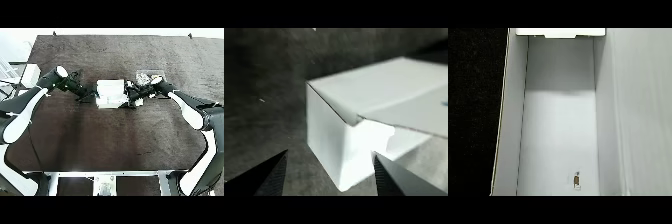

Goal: Fold the box and place the chain.

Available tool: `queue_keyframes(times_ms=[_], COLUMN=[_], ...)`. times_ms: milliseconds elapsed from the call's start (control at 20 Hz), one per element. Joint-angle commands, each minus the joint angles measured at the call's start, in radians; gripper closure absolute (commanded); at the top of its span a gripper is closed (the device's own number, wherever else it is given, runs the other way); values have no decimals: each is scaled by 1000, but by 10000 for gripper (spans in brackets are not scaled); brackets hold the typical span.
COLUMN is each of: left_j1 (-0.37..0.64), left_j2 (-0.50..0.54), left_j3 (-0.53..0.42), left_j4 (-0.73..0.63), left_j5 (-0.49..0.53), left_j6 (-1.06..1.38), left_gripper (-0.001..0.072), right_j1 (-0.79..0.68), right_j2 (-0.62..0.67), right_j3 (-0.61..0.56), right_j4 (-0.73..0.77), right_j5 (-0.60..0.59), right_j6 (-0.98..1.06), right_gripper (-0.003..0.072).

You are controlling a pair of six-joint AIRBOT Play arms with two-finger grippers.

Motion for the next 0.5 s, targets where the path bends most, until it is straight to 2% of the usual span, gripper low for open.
queue_keyframes(times_ms=[0, 300, 450], left_j1=[-23, -64, -85], left_j2=[0, -3, -24], left_j3=[16, 25, 109], left_j4=[27, 39, 110], left_j5=[12, 39, -6], left_j6=[-44, -78, -122], left_gripper=[123, 124, 123], right_j1=[0, 0, 0], right_j2=[0, 0, 0], right_j3=[0, 0, 0], right_j4=[0, 0, 0], right_j5=[0, 0, 0], right_j6=[0, 0, 0], right_gripper=[93, 92, 92])
